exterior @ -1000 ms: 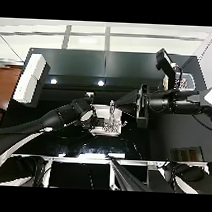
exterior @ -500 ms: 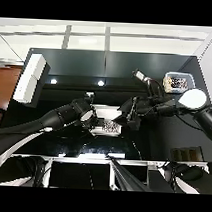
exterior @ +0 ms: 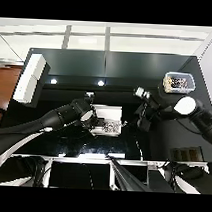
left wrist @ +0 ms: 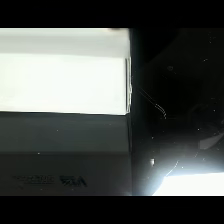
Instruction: Fold the box and place the chain.
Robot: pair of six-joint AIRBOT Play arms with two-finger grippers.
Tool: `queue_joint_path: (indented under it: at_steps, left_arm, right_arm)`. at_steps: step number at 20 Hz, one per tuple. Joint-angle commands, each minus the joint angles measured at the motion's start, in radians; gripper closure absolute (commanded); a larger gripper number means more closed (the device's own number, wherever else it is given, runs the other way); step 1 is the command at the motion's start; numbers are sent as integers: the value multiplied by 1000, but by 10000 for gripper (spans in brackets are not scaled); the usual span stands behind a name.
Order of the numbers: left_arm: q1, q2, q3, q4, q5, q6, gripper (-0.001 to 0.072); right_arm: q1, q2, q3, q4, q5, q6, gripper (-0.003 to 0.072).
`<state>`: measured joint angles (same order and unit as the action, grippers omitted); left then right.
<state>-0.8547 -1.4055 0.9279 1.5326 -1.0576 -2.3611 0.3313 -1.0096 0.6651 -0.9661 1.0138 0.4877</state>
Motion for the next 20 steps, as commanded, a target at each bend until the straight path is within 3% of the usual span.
queue_joint_path:
  at_steps: [1, 3, 4, 5, 20]
  left_arm:
    - [-1, 0, 1, 4, 2, 1, 680]
    - [0, 0, 1, 4, 2, 0, 680]
    - [0, 0, 1, 4, 2, 0, 680]
    - [0, 0, 1, 4, 2, 0, 680]
    - [0, 0, 1, 4, 2, 1, 680]
  right_arm:
    - [54, -5, -117, 5, -174, -312, 74]
    - [89, -33, -123, 10, -215, -328, 75]
    - [97, -53, -123, 17, -230, -341, 117]
    - [100, -75, -123, 28, -240, -364, 218]
    - [122, -173, -123, 127, -304, -484, 219]
